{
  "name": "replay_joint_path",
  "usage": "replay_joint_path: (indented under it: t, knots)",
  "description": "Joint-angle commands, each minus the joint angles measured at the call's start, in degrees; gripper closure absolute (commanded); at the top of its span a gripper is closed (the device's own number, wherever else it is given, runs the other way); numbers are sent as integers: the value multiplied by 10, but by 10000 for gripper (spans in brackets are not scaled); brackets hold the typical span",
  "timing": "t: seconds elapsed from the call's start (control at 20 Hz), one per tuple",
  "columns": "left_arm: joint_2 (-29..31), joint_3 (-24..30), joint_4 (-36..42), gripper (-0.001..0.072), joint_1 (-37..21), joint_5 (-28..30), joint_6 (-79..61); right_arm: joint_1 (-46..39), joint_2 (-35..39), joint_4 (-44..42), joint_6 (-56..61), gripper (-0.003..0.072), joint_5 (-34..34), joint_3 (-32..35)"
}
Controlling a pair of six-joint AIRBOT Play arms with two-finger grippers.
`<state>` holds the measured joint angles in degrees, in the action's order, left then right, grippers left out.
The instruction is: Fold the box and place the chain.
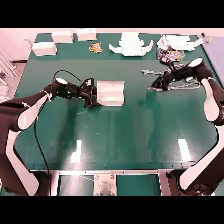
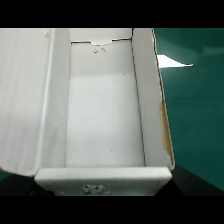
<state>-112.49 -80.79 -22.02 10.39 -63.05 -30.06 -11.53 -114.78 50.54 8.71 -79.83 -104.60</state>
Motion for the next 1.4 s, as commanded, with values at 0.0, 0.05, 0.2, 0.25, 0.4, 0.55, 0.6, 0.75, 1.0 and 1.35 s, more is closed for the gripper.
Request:
replay_joint_path:
  t: [0.0,0.05,0.2,0.25,0.4,0.55,0.6,0.75,1.0,1.35]
  knots:
    - [0,0,0,87,0,0,0,8,35,-21,30,686,-26,-1]
    - [0,0,0,87,0,0,0,9,42,-21,37,686,-27,-1]
    - [0,0,0,87,0,0,0,16,67,-26,74,687,-56,-1]
    - [0,0,0,87,0,0,0,22,80,-27,88,687,-68,0]
    - [0,0,0,87,0,0,0,50,153,-39,124,687,-73,29]
    - [0,0,0,87,0,0,0,96,240,-39,182,688,-71,57]
    - [0,0,0,87,0,0,0,115,267,-39,206,687,-61,63]
    - [0,0,0,87,0,0,0,177,331,-40,284,688,10,65]
    - [0,0,0,87,0,0,0,285,371,-36,337,688,69,65]
    - [0,0,0,87,0,0,0,341,364,-25,363,687,131,79]
